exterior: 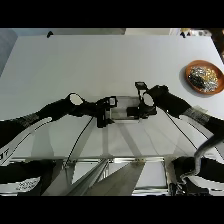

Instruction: Fold the box and place the chain.

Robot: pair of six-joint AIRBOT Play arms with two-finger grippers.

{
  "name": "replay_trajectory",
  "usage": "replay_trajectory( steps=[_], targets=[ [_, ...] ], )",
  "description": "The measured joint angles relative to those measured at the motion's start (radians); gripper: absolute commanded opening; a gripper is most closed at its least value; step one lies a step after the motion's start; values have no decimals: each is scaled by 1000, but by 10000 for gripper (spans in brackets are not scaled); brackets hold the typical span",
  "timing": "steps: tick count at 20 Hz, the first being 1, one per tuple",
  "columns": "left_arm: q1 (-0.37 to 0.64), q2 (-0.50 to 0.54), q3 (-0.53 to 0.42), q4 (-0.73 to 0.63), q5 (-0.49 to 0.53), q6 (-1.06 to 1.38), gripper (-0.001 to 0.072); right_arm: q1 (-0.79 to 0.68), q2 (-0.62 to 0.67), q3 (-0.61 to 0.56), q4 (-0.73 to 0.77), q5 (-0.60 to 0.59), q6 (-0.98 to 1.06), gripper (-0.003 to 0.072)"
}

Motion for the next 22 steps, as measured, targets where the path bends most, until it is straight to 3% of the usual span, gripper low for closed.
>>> replay_trajectory(
  steps=[3,4,5,6,14,18,22],
  targets=[
    [0,0,0,-1,-5,-4,393,0,-5,2,2,11,11,19],
    [0,0,0,-1,-4,-3,393,0,-6,2,2,16,11,67],
    [0,0,0,0,-2,1,393,0,-7,2,1,17,8,186],
    [0,0,0,1,0,3,393,1,-10,0,6,20,7,204],
    [0,0,0,0,0,0,393,1,-20,1,-21,0,12,195],
    [0,0,0,0,1,0,393,1,-33,2,-22,0,13,40],
    [0,0,0,-1,1,-2,393,0,-38,2,-23,2,16,18]
  ],
)
